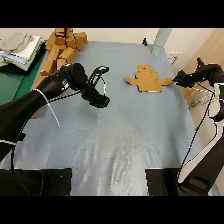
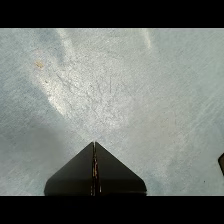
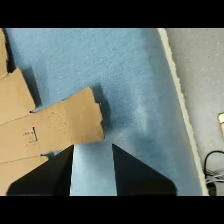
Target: Fold the box.
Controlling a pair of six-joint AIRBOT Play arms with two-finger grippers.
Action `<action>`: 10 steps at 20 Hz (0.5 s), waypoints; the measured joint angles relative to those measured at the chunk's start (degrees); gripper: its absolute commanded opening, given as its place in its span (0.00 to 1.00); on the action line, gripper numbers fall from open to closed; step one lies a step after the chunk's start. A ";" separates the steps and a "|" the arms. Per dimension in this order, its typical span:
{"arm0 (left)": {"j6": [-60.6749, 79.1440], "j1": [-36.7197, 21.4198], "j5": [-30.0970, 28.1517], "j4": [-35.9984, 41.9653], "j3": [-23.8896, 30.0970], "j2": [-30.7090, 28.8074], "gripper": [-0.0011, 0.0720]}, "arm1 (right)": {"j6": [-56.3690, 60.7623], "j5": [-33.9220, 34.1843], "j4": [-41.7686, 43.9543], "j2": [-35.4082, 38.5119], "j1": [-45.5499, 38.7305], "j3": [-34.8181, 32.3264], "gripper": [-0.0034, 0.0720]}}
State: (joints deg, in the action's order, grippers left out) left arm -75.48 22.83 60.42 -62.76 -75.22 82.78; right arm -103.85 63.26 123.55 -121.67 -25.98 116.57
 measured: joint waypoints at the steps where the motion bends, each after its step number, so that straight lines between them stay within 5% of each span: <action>1: 0.00 0.00 0.02 0.00 0.00 0.00 0.03 | -1.16 -0.39 0.22 -0.55 0.13 0.26 0.56; 6: 0.00 0.00 0.00 -0.02 0.00 0.00 0.03 | -5.05 -2.62 1.18 -1.75 0.55 0.87 0.55; 9: 0.00 0.00 0.00 0.00 0.00 0.00 0.03 | -6.86 -3.30 2.21 -1.95 0.63 0.96 0.48; 10: 0.00 0.00 0.02 0.00 0.00 0.00 0.03 | -7.87 -3.39 3.32 -1.95 0.68 1.01 0.39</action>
State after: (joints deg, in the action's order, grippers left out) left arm -75.48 22.83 60.45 -62.76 -75.22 82.78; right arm -111.72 59.88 126.87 -123.61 -25.30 117.58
